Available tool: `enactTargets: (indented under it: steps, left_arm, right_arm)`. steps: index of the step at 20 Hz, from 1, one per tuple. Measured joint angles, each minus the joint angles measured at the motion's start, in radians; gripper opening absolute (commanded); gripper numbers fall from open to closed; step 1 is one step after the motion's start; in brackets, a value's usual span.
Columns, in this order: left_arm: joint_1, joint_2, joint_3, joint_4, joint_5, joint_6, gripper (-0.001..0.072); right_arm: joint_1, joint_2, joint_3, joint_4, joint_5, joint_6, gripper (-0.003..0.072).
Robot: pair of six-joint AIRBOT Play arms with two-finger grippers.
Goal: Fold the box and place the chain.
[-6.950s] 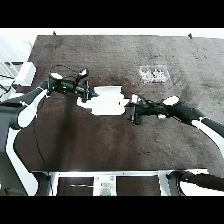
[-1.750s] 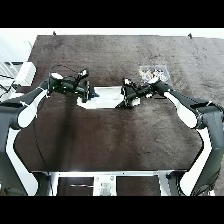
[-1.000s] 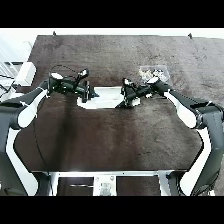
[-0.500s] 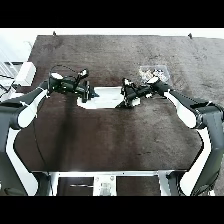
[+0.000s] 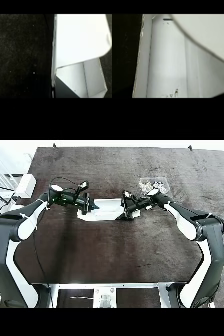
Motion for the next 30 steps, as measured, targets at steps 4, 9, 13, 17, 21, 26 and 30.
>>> enactTargets:
  steps: [4,9,13,17,21,26,30]
  left_arm:
    - [0.0,0.0,0.0,0.0,0.0,0.0,0.002]
    - [0.0,0.0,0.0,0.0,-0.001,0.0,0.002]
    - [0.0,0.0,0.0,0.0,0.001,0.0,0.002]
    - [0.0,0.0,0.0,0.0,0.001,0.0,0.002]
    - [0.0,0.0,0.0,0.0,0.001,0.0,0.002]
    - [0.001,0.0,0.0,0.0,0.0,0.0,0.002]
    - [0.0,0.0,0.0,0.0,0.001,0.0,0.002]
  right_arm:
    - [-0.001,0.0,0.006,0.002,-0.001,-0.055,0.0574]
    - [0.001,0.0,0.007,0.002,-0.001,-0.066,0.0411]
    - [0.006,0.0,0.005,0.0,0.007,-0.032,0.0585]
    - [0.009,-0.003,0.002,0.004,0.013,0.007,0.0585]
    - [0.009,-0.006,0.003,0.008,0.015,0.013,0.0587]
    - [0.006,-0.006,0.012,0.008,0.014,-0.056,0.0587]
    - [0.005,-0.006,0.014,0.023,0.02,-0.08,0.064]
